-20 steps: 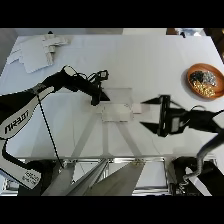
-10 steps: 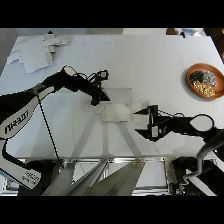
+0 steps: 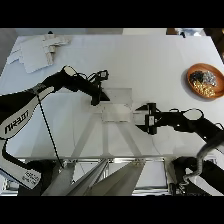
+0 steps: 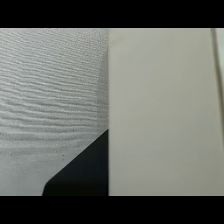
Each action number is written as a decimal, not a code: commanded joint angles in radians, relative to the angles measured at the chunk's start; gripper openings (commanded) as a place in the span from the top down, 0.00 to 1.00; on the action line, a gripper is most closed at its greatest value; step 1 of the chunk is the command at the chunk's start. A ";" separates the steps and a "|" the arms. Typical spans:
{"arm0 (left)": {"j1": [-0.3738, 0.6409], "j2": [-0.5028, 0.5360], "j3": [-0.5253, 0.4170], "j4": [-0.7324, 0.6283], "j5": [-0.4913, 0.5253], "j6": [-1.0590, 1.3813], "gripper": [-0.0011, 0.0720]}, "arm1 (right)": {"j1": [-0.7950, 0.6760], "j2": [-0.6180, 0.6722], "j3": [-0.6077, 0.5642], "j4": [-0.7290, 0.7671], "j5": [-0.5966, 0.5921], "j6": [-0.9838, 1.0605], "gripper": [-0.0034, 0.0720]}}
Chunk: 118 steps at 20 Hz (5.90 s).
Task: Fold the box and place the chain.
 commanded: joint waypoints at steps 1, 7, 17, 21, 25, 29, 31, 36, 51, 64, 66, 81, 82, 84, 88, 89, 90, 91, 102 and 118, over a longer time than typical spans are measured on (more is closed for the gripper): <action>0.000 0.001 0.000 0.000 0.000 0.000 0.97 | -0.013 -0.069 0.000 0.150 -0.051 -0.161 0.04; 0.000 0.001 0.000 0.000 0.000 0.000 0.97 | -0.013 -0.153 0.000 0.243 -0.068 -0.289 0.04; 0.000 0.001 0.000 0.000 0.000 -0.006 0.97 | -0.013 -0.181 0.000 0.404 -0.011 -0.322 0.04; 0.000 0.001 0.000 0.000 0.000 -0.006 0.97 | -0.013 -0.181 0.000 0.381 -0.013 -0.322 0.04; 0.000 0.001 0.000 0.000 0.000 -0.006 0.97 | -0.013 -0.181 0.000 0.298 -0.035 -0.314 0.04; 0.000 0.001 0.000 0.000 0.000 -0.006 0.97 | -0.013 -0.181 0.000 0.286 -0.040 -0.314 0.04; 0.000 0.001 0.000 0.000 0.000 -0.006 0.97 | -0.013 -0.182 0.000 0.286 -0.035 -0.313 0.04; 0.000 0.001 0.000 0.000 0.000 -0.006 0.97 | 0.016 -0.212 0.000 0.292 -0.034 -0.301 0.04; 0.000 0.001 0.000 0.000 0.000 -0.006 0.97 | 0.018 -0.225 0.000 0.518 -0.037 -0.175 0.04; 0.000 0.001 0.000 0.000 0.000 -0.006 0.97 | -0.021 -0.225 0.093 0.542 -0.011 0.035 0.04; 0.000 0.001 0.000 0.000 0.000 -0.006 0.97 | -0.021 -0.225 0.093 0.542 -0.010 0.054 0.04; 0.000 0.001 0.000 0.000 0.000 -0.006 0.97 | -0.063 -0.298 0.204 0.041 0.086 0.337 0.04; 0.000 0.001 0.000 0.000 0.000 -0.006 0.97 | -0.071 -0.308 0.222 0.011 0.100 0.352 0.04; 0.000 0.001 0.000 0.000 0.000 -0.006 0.97 | -0.075 -0.335 0.255 -0.001 0.138 0.352 0.04; 0.000 0.001 0.000 0.000 0.000 -0.006 0.97 | -0.075 -0.388 0.310 -0.002 0.153 0.368 0.04; 0.000 0.001 0.000 0.000 0.000 -0.006 0.97 | -0.075 -0.389 0.315 -0.001 0.136 0.375 0.04; 0.000 0.001 0.000 0.000 0.000 -0.006 0.97 | -0.079 -0.389 0.320 -0.001 0.122 0.375 0.04; 0.000 0.001 0.000 0.000 0.000 -0.006 0.97 | -0.087 -0.390 0.327 0.000 0.119 0.375 0.04; 0.000 0.001 0.000 0.000 0.000 -0.006 0.97 | -0.111 -0.480 0.450 -0.057 0.261 0.367 0.04; 0.000 0.001 0.000 0.000 0.000 -0.006 0.97 | -0.119 -0.700 0.679 -0.113 0.503 0.397 0.04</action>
